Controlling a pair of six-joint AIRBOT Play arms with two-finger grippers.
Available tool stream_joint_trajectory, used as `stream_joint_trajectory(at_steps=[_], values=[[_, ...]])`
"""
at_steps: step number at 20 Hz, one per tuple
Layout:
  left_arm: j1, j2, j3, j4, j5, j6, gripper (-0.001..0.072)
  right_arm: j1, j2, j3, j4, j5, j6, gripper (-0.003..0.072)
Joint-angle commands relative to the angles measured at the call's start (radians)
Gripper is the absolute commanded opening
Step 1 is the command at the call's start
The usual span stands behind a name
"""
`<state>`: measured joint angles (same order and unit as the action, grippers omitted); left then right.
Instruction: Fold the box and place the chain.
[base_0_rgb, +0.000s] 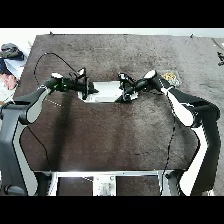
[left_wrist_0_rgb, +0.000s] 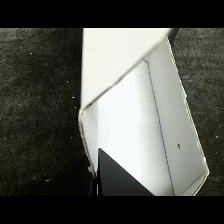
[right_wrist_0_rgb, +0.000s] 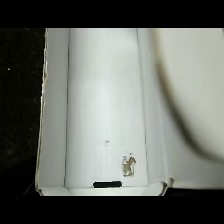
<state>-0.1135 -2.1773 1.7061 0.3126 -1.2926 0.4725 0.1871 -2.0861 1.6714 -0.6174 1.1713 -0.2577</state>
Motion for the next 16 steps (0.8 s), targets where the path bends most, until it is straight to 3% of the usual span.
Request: stream_joint_trajectory(at_steps=[1,4,5,16], values=[[0.0,0.001,0.0,0.0,0.0,0.0,0.0011,0.001,-0.004,0.001,0.011,0.009,0.008,0.0594],[0.0,0.001,0.0,0.0,0.0,0.0,0.0012,0.001,-0.004,0.001,0.011,0.008,0.008,0.0584],[0.0,0.001,0.0,0.0,0.0,0.0,0.0011,0.001,-0.004,0.001,0.011,0.007,0.008,0.048],[0.0,0.001,0.0,0.0,0.0,0.0,0.0011,0.001,-0.004,0.001,0.011,-0.011,0.008,0.0468]])
